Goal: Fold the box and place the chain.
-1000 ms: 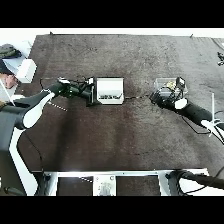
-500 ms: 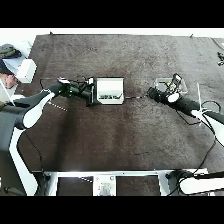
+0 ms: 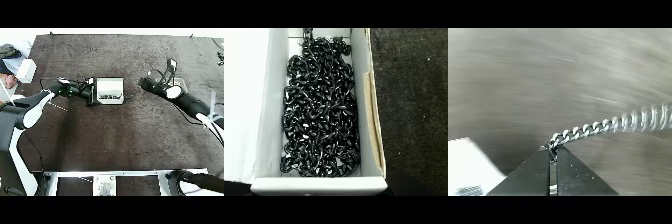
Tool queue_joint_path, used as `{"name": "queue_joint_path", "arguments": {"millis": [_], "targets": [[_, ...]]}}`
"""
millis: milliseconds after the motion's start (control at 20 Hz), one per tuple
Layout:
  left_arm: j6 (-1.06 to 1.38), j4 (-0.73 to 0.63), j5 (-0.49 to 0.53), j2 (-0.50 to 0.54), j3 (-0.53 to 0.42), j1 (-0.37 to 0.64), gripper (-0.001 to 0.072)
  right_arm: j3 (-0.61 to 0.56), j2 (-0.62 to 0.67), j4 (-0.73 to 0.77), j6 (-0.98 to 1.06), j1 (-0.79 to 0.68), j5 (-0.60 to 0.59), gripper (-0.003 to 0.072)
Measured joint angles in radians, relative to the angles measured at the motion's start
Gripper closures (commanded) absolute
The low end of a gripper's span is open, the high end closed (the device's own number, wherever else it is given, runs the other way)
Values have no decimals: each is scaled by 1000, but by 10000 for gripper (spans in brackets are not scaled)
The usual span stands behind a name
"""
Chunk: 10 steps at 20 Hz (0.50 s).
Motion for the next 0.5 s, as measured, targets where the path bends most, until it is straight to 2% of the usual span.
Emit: {"name": "queue_joint_path", "arguments": {"millis": [250,500], "targets": [[0,0,0,0,0,0,425,48,160,3,-35,165,-18,700],[0,0,0,0,0,0,425,148,123,-6,-43,299,-60,700]]}}
